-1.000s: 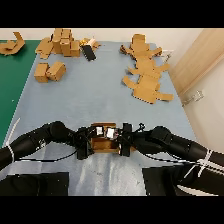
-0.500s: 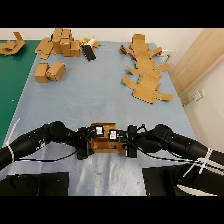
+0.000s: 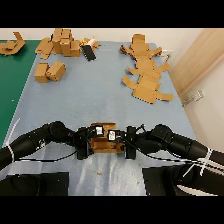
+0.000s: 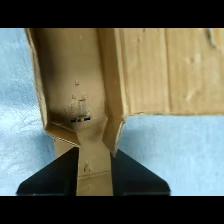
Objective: Fold the box.
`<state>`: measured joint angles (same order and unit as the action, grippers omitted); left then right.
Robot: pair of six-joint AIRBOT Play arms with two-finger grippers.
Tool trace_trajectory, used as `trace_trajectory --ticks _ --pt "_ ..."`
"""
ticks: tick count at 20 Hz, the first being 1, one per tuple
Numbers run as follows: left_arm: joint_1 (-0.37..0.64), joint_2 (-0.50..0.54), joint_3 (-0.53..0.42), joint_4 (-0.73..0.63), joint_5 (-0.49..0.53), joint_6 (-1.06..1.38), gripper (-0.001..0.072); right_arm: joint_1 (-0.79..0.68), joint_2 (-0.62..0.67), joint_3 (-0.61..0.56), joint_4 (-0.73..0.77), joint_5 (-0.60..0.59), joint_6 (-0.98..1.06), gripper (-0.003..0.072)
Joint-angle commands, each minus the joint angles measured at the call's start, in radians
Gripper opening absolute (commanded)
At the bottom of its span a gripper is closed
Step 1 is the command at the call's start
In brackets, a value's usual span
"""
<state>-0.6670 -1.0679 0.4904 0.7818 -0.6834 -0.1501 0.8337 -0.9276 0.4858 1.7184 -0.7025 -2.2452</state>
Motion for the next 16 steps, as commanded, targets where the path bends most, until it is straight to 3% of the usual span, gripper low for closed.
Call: trace_trajectory --ticks 1,7,10,11,16 --pt "0.000 0.000 0.001 0.000 0.000 0.000 0.0515 0.009 0.002 0.003 0.093 -0.032 -0.042 0.0262" --pt "0.000 0.000 0.001 0.000 0.000 0.000 0.0514 -0.044 0.077 0.000 0.163 -0.182 -0.111 0.0262" --pt "0.000 0.000 0.001 0.000 0.000 0.000 0.0514 -0.105 0.145 -0.025 0.243 -0.164 -0.237 0.0271" --pt "0.000 0.000 0.001 0.000 0.000 0.000 0.0514 -0.118 0.146 -0.037 0.253 -0.146 -0.273 0.0309" --pt "0.000 0.000 0.001 0.000 0.000 0.000 0.0515 -0.175 0.086 -0.066 0.310 -0.048 -0.352 0.0308"
